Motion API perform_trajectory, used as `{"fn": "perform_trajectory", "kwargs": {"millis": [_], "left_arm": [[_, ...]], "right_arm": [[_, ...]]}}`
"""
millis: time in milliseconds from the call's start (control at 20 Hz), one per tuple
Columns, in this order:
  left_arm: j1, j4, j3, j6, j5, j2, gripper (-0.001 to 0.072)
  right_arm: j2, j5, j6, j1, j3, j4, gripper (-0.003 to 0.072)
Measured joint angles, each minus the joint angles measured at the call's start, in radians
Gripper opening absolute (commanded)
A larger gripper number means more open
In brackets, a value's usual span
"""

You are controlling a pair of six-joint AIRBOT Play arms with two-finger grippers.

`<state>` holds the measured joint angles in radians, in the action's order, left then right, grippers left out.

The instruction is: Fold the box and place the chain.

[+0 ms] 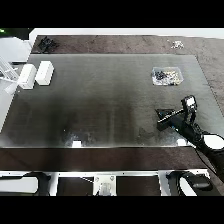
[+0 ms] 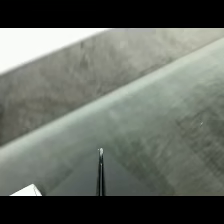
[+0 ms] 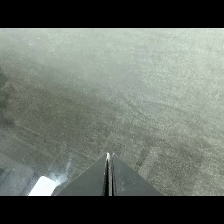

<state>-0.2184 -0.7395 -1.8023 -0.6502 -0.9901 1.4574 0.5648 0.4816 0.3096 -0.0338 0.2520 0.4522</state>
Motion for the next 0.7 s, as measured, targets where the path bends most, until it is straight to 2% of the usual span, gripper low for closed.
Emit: {"fn": "perform_trajectory", "kwargs": {"millis": [100,300,550,700], "left_arm": [[0.007,0.006,0.153,0.032,0.064,-0.117,0.0016],[0.016,0.074,0.552,0.130,0.213,-0.357,0.0016],[0.019,0.459,1.110,0.510,0.438,-0.652,0.0016],[0.019,0.638,1.349,0.750,0.480,-0.762,0.0016]], "right_arm": [[0.000,-0.006,0.000,0.000,0.000,0.000,0.0037],[0.000,-0.016,0.000,0.000,0.000,0.000,0.0012],[-0.001,-0.039,0.000,0.000,0.000,0.000,0.0012],[-0.001,-0.060,0.001,0.000,0.000,0.000,0.0010]]}}
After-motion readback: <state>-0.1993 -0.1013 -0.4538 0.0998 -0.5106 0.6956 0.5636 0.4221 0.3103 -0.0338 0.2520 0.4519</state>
